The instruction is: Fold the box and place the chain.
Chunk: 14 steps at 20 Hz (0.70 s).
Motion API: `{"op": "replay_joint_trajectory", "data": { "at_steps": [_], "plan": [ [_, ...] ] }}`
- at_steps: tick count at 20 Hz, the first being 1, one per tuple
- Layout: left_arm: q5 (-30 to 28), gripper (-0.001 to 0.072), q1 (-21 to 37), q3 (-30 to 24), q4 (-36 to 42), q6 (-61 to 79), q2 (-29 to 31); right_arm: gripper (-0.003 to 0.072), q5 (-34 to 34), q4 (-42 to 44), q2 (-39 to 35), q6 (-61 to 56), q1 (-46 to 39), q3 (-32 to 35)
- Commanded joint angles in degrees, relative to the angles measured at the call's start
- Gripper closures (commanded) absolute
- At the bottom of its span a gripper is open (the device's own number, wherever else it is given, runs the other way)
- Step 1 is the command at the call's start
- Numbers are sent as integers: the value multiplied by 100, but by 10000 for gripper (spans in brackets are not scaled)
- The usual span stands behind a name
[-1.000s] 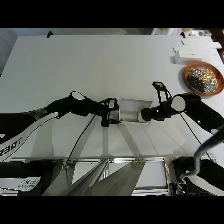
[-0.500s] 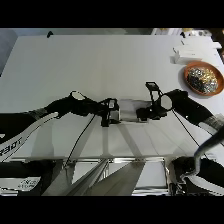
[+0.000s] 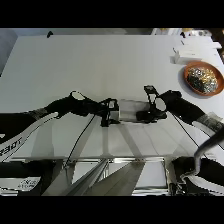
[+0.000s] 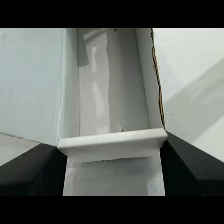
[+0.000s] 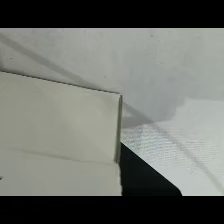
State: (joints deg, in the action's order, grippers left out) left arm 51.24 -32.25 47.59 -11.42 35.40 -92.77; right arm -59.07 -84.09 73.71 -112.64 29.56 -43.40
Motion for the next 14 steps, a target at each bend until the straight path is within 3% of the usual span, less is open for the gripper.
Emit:
{"op": "replay_joint_trajectory", "data": {
  "at_steps": [1, 4, 5, 6, 11, 14],
  "plan": [
    [-20, 606, 2, 4, 7, 39, 2, 671, -31, -20, 22, 37, 37, -4],
    [-20, 606, 2, 4, 7, 39, 0, 644, 13, -20, 22, 37, 37, -4],
    [-20, 606, 2, 4, 7, 39, 2, 519, 50, -20, 22, 35, 37, -4],
    [-20, 606, 2, 4, 7, 39, 0, 448, 125, -28, 22, 35, 37, -4],
    [-20, 606, 2, 4, 7, 39, 0, 479, 407, -146, 22, 33, 37, -4],
    [-20, 606, 2, 4, 7, 39, 0, 571, 466, -144, 22, 33, 37, -4]
  ]
}}
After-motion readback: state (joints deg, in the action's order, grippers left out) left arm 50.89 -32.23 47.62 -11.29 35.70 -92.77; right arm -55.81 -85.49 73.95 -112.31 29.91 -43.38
